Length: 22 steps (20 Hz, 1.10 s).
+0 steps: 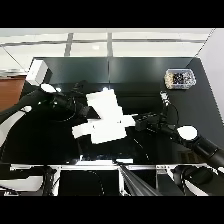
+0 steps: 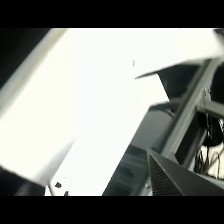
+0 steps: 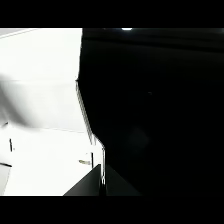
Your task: Fold the box and place the chain.
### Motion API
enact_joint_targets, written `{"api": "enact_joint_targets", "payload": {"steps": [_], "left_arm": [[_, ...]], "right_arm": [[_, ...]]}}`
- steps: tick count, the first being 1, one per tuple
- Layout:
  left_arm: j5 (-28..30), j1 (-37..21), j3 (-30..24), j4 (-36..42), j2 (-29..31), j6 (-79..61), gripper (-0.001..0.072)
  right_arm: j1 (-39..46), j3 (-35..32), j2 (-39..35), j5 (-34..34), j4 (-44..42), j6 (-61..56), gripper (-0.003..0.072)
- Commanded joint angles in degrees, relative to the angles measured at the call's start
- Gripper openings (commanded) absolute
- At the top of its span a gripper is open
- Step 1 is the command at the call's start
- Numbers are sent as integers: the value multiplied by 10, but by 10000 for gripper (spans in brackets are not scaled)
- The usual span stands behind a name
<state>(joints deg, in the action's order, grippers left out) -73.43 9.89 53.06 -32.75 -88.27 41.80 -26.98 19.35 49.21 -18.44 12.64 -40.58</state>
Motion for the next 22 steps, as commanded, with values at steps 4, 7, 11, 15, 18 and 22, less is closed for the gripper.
{"api": "enact_joint_targets", "payload": {"steps": [4,7,11,15,18,22], "left_arm": [[-96,2,50,2,-62,-52,260],[-96,2,64,3,-79,-69,34],[-96,2,86,2,-79,-71,23],[-70,2,102,-56,-73,-33,21],[-65,13,98,-60,-45,-35,19],[15,20,28,-24,38,-90,19]], "right_arm": [[-1,0,0,-9,13,-2,18],[-1,0,0,-20,13,-2,18],[0,1,-1,-43,12,-1,622],[5,21,-1,-94,24,-1,622],[35,68,-1,-163,154,-2,623],[80,130,-1,-201,272,-15,623]]}}
